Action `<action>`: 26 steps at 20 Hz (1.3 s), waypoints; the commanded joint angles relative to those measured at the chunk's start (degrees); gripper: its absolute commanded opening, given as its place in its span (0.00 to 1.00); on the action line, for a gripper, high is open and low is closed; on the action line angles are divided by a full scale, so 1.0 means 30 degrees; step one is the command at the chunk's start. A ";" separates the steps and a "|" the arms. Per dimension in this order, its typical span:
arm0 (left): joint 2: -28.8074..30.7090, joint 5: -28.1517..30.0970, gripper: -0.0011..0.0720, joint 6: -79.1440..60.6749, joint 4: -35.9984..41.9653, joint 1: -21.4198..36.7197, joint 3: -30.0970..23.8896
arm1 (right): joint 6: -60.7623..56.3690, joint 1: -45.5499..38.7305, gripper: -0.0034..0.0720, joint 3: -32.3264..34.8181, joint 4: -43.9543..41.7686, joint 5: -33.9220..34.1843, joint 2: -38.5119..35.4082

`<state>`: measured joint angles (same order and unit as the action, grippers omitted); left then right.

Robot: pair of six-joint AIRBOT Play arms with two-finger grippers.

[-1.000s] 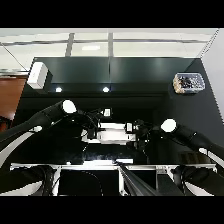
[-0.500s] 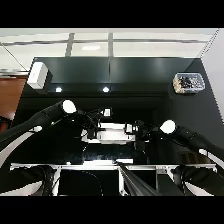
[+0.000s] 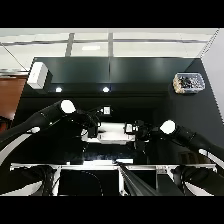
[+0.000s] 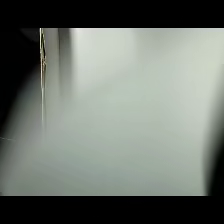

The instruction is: Fold the box and place the chain.

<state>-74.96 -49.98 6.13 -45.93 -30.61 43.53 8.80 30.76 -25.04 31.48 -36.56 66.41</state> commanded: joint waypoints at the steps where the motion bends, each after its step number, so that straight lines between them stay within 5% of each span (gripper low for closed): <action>1: 0.1639 -0.0015 0.65 0.1829 -0.1676 0.0007 0.0015 | -0.0007 0.0015 0.27 0.0000 0.0022 -0.0007 0.0000; 4: 0.4058 -0.1464 0.63 0.6972 -0.5421 0.0007 0.0007 | -0.0007 0.0015 0.27 0.0000 0.0022 -0.0007 0.0000; 6: 0.5501 -0.3468 0.18 1.0448 -0.7694 0.0015 0.0007 | -0.0007 0.0015 0.27 0.0000 0.0022 -0.0007 0.0000; 7: 0.6091 -0.4670 0.05 1.1315 -0.8276 0.0015 -0.0007 | -0.0007 0.0015 0.27 0.0000 0.0022 -0.0007 0.0000; 10: 0.6900 -0.5974 0.05 1.5854 -0.7584 -0.0007 -0.0335 | -0.0007 0.0015 0.27 0.0000 0.0015 -0.0007 0.0000; 13: 0.6659 -0.5435 0.05 1.6764 -0.1435 -0.0138 -0.1858 | -0.0015 0.0015 0.27 0.0000 0.0015 -0.0015 0.0000; 16: 0.6506 -0.1661 0.05 1.2779 0.5763 -0.0525 -0.3847 | -0.0015 0.0015 0.27 0.0000 0.0015 -0.0007 0.0000; 19: 0.6455 0.5304 0.05 0.9544 1.0069 -0.0168 -0.4758 | -0.0022 0.0015 0.27 0.0000 0.0015 -0.0007 0.0000; 22: 0.5282 0.9923 0.05 0.8000 0.9748 -0.0153 -0.4626 | -0.0036 0.0015 0.27 0.0000 0.0015 -0.0007 -0.0007; 26: 0.1967 0.5384 0.05 0.7664 0.5508 -0.0168 -0.2871 | -0.0073 0.0015 0.27 0.0000 0.0015 -0.0015 0.0000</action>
<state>-63.40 -30.00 31.66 -23.55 -31.14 32.34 8.69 30.76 -25.04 31.55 -36.56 66.41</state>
